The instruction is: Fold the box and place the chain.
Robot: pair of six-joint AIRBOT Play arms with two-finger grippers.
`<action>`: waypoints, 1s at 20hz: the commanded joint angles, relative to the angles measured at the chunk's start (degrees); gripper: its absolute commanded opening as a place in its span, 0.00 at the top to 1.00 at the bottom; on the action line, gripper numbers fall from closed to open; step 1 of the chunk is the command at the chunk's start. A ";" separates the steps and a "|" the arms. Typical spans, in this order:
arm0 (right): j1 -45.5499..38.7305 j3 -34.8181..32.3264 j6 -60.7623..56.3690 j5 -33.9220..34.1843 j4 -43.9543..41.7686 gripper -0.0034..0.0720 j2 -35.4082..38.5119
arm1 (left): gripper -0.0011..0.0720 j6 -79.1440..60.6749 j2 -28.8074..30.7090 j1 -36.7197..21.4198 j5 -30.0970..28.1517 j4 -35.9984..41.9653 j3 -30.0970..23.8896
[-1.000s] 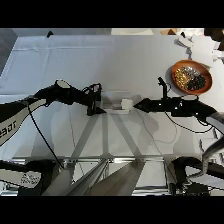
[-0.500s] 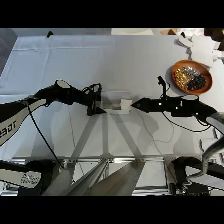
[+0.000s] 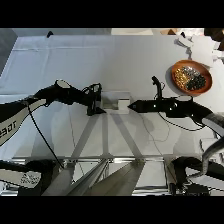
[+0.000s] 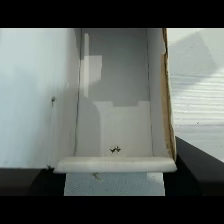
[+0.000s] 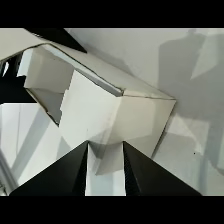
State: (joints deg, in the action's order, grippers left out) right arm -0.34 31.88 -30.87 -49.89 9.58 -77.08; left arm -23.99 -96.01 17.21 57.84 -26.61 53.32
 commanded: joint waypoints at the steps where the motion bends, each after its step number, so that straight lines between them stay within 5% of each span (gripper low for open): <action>1: 0.63 0.04 0.94 3.06 0.66 0.63 0.04 | 0.54 -0.02 0.00 0.02 0.00 0.00 0.00; 4: 0.63 0.74 0.96 3.04 2.19 0.59 0.04 | 0.54 -0.02 0.00 0.02 0.00 0.00 0.00; 6: 0.63 1.90 0.94 2.95 4.46 0.35 0.04 | 0.54 -0.02 0.00 0.02 0.00 0.00 0.00; 13: 4.09 5.42 -7.45 4.94 11.76 0.35 0.04 | 0.54 -0.02 0.00 0.02 0.00 -0.02 0.00; 16: 7.69 6.99 -18.05 12.96 21.03 0.35 0.04 | 0.54 -0.02 0.02 0.02 0.00 0.00 0.00; 20: 10.40 9.60 -34.03 14.40 38.10 0.35 0.04 | 0.54 -0.02 0.00 0.02 -0.02 0.00 0.00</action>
State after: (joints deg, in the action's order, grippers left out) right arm 8.01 39.81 -53.01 -38.39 35.40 -77.08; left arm -24.01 -96.01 17.21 57.84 -26.61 53.32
